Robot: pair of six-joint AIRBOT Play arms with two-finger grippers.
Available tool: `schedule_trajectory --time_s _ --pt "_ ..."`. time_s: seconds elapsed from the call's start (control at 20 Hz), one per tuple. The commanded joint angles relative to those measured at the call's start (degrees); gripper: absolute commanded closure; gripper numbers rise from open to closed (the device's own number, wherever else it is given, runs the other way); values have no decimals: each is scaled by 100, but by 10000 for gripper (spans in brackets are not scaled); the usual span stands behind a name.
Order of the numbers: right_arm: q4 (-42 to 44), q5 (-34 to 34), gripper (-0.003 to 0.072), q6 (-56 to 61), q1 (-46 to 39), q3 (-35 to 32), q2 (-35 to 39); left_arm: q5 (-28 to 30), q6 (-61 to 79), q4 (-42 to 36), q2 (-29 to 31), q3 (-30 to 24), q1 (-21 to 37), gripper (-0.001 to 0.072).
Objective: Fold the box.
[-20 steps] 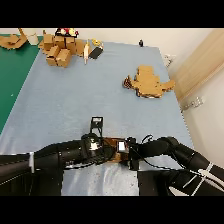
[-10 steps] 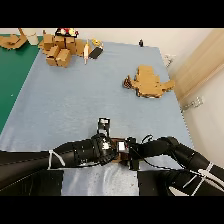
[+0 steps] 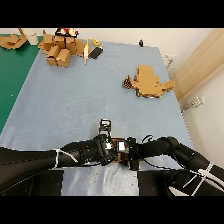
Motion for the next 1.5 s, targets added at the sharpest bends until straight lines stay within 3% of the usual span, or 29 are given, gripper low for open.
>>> schedule_trajectory --time_s 0.0,0.05,0.15,0.5,0.55,0.6,0.65,1.45 --pt "2 0 200 2 -2 4 2 15 13 -13 -24 7 4 409" --pt "2 0 200 2 -2 4 2 4 -13 -15 -31 7 4 433" --pt "2 0 200 2 -2 4 2 17 -22 -13 -31 7 4 695" --pt "2 0 200 2 -2 4 2 63 -22 -15 -31 7 4 695" --pt "2 0 200 2 -2 4 2 66 -22 -15 -31 7 2 621" --pt "2 0 200 2 -2 4 2 61 -26 -17 -31 7 0 369" --pt "2 -2 200 2 -2 4 2 42 -26 -20 -31 7 0 289" --pt "2 0 200 2 -2 4 2 -299 -26 -4 509 13 4 287"
